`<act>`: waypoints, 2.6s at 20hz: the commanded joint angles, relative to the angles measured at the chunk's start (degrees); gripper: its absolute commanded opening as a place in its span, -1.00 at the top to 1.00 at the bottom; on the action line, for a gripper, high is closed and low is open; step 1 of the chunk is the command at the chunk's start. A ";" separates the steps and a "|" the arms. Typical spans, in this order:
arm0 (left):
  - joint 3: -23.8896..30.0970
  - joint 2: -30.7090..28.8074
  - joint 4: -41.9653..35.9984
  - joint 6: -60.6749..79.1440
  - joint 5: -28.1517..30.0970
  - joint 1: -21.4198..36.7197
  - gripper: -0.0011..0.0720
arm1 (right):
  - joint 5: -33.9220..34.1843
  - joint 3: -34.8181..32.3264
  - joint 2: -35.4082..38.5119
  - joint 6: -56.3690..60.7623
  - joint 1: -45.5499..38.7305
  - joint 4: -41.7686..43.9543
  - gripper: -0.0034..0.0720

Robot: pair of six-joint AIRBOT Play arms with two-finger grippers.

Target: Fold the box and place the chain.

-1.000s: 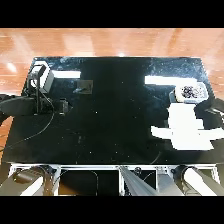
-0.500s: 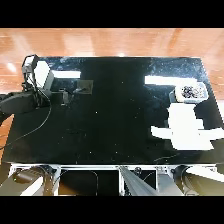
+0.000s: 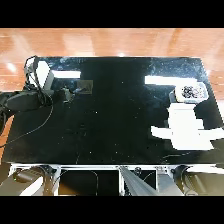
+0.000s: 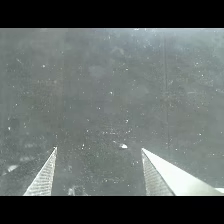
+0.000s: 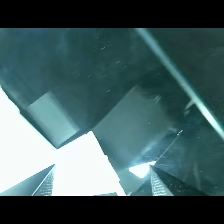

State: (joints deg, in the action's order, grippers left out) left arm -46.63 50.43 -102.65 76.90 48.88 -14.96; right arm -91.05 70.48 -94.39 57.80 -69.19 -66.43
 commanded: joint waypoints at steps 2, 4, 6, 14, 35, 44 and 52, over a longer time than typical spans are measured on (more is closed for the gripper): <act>-0.02 0.66 -0.28 -3.61 0.59 -0.02 -0.72 | -3.91 0.87 -2.19 0.52 0.02 0.04 -1.00; -0.02 0.74 -0.52 -3.89 0.85 -0.04 -0.72 | -4.37 0.94 -2.89 0.52 0.02 0.85 -1.00; -0.02 0.76 -0.50 -3.85 0.96 -0.02 -0.72 | -5.92 0.94 -4.39 0.52 0.24 4.74 -1.00; -0.02 0.81 -0.52 -3.87 1.05 -0.02 -0.72 | -7.91 0.28 -6.43 1.77 7.19 1.01 -1.00; -0.13 0.81 -0.92 -3.80 2.03 -0.02 -0.72 | -9.62 -15.02 4.72 -1.03 23.39 7.34 0.83; 0.00 2.12 0.15 -1.40 2.82 -0.02 -0.72 | 12.66 -17.86 17.86 -2.60 55.04 23.50 0.83; 1.18 6.99 -0.28 -1.29 0.81 -6.19 -0.72 | 46.10 -41.94 42.80 7.17 75.03 24.22 0.83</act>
State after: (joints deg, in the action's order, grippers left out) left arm -45.95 55.90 -102.87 75.53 51.35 -18.46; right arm -57.87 36.71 -59.24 62.19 -1.67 -43.13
